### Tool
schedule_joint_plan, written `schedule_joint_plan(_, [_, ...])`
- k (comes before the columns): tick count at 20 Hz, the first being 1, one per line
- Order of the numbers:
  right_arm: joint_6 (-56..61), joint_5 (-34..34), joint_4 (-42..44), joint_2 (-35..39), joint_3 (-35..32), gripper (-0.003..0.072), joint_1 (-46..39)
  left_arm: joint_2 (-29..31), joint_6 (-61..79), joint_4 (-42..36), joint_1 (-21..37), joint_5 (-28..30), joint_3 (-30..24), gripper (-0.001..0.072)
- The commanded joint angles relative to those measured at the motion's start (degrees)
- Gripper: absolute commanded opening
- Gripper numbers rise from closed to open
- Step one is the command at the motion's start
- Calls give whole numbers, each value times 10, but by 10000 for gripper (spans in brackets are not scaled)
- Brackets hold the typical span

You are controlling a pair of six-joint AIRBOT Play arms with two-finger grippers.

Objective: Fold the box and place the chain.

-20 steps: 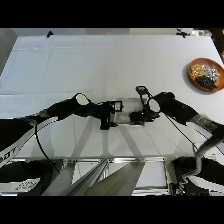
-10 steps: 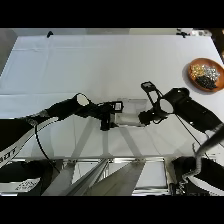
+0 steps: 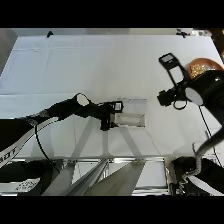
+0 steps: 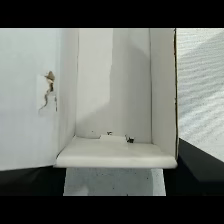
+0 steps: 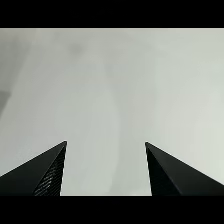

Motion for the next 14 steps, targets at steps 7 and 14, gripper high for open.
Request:
schedule_joint_plan(7, [-101, -179, 1, -149, 75, 550, -439, 0, 0, 0, 0, 0, 1, 445])
schedule_joint_plan(14, [-147, -184, 128, -385, 230, 626, -532, 0, 0, 0, 0, 0, 1, 445])
